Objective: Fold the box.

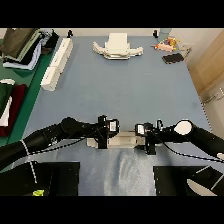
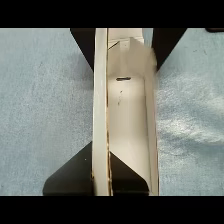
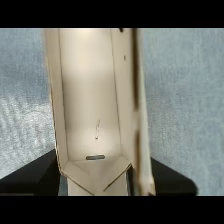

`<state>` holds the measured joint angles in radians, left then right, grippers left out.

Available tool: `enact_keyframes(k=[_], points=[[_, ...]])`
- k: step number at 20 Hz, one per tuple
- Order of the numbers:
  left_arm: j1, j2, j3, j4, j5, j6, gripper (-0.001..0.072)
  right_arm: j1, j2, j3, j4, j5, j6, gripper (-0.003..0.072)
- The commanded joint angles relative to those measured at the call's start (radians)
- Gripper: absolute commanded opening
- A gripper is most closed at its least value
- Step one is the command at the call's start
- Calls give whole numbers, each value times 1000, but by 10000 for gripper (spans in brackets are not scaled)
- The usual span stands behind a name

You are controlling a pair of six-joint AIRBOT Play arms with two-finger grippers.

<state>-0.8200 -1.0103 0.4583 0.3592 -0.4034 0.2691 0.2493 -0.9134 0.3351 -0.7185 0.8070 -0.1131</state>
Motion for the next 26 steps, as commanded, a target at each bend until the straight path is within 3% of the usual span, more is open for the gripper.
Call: enact_keyframes(k=[1, 4, 6, 21, 26], points=[[1, 0, 0, 0, 1, 0, 15, 0, 0, 0, 1, -4, 0, 498], [1, 0, 0, 0, 1, 0, 15, 0, 0, 0, 0, -4, 0, 512], [1, 0, 0, 0, 1, 0, 15, 0, 1, 0, 1, -4, 1, 588], [1, 0, 0, 0, 1, 0, 15, 0, 5, -23, 25, -24, 26, 586], [1, 0, 0, 0, 1, 0, 15, 0, 5, -23, 23, -25, 12, 500]])
